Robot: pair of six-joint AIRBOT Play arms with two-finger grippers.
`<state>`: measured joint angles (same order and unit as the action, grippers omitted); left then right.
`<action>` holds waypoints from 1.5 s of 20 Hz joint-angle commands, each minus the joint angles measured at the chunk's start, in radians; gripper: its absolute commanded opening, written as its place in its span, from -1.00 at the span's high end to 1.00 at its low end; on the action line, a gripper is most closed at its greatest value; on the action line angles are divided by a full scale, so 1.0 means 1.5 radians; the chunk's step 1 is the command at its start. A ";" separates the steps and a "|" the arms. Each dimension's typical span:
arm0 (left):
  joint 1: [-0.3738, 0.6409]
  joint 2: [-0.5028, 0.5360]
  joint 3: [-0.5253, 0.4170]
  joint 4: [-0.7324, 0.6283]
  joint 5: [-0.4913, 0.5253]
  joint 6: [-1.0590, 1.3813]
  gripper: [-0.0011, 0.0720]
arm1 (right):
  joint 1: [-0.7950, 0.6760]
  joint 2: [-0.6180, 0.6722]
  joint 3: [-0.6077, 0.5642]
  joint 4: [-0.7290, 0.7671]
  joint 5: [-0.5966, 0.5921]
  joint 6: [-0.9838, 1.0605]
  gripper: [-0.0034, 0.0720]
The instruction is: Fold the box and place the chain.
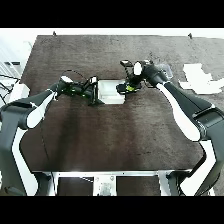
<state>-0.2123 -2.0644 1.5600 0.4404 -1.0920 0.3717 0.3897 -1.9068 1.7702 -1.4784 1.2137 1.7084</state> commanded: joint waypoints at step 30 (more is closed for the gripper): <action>0.001 0.000 0.000 0.000 0.000 -0.001 0.21 | 0.050 -0.006 0.099 -0.087 0.158 0.120 0.04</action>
<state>-0.2108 -2.0644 1.5600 0.4416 -1.0927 0.3717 0.4679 -1.9564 1.9148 -1.6054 1.3987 1.9175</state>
